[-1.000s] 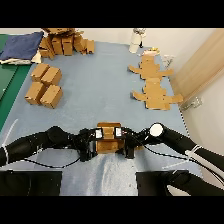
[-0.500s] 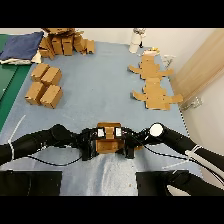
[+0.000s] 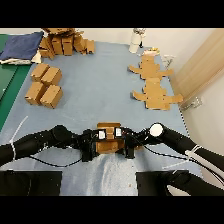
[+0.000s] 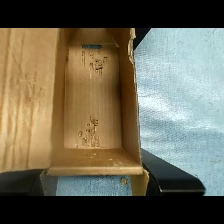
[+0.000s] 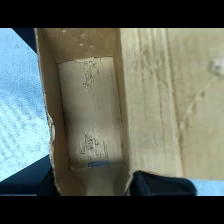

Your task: Fold the box.

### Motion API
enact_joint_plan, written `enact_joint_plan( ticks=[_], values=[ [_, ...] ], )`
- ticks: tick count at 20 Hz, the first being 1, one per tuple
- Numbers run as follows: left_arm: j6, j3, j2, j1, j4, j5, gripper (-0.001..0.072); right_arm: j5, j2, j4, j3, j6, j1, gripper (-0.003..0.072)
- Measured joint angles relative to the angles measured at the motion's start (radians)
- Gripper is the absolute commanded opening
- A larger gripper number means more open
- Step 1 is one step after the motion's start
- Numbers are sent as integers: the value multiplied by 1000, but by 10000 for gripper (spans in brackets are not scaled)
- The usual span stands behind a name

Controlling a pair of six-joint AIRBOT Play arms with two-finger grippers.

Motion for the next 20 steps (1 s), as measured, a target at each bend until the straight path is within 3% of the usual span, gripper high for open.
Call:
enact_joint_plan(
  ticks=[12,16,18,20],
  values=[
    [1,0,0,-1,6,33,509,0,0,4,0,3,0,500],
    [1,0,0,-1,7,38,509,2,0,4,0,3,0,554],
    [1,0,0,-1,7,39,509,8,0,5,0,4,0,696],
    [1,0,0,-1,7,41,509,9,2,6,0,12,0,701]
  ],
)
